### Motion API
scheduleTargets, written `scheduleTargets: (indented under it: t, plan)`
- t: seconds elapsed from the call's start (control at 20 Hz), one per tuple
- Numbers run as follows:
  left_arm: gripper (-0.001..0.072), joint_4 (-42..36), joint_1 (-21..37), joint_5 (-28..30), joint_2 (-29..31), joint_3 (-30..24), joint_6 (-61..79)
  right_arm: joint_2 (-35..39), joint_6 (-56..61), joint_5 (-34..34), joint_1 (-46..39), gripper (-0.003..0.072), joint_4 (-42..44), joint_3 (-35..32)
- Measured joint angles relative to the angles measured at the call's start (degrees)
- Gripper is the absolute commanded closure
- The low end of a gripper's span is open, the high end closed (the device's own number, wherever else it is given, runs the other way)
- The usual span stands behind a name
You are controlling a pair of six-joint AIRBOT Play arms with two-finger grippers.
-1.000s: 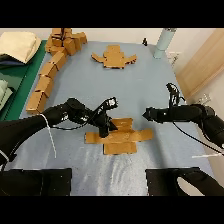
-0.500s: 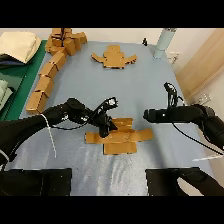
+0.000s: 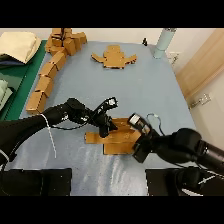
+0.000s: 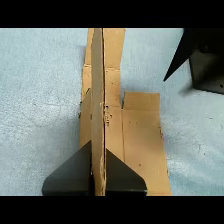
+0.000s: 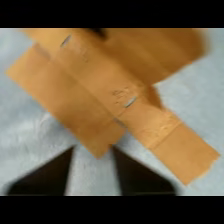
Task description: Fold the box.
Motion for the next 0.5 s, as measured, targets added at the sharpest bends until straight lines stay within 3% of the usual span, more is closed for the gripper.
scheduleTargets:
  t: [0.2,0.5]
  plan:
    - [0.0699,0.0,0.0,0.0,0.0,0.0,0.0,-2.6,0.7,2.6,8.4,0.0095,-6.3,-3.5]
    - [0.0699,0.0,0.0,0.0,0.0,0.0,0.0,-8.3,1.3,7.3,11.1,0.0095,-12.4,-4.7]
